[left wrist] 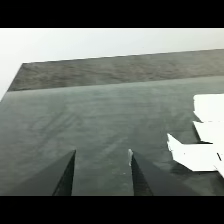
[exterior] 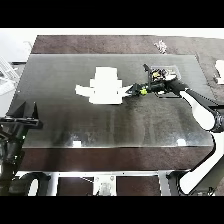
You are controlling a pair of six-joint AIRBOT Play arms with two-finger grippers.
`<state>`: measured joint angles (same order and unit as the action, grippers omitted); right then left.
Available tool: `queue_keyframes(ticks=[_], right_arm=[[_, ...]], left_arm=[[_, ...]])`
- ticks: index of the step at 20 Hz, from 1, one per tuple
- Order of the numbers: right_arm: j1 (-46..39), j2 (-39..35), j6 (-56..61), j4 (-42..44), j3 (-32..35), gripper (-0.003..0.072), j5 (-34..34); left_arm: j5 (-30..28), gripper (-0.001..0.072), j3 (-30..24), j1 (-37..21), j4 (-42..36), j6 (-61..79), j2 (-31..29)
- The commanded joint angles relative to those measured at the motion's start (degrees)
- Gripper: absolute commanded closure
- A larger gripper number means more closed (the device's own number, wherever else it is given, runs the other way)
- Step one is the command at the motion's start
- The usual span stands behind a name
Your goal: Fold the box and place the chain.
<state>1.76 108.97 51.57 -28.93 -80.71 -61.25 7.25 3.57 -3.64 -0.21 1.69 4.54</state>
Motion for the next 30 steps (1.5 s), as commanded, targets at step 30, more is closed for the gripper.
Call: queue_keyframes(ticks=[30], right_arm=[[0.07,0.11,0.50,-2.21,-2.05,0.0681,-1.36]], left_arm=[[52.81,0.0217,71.12,0.85,25.24,-34.14,92.67]])
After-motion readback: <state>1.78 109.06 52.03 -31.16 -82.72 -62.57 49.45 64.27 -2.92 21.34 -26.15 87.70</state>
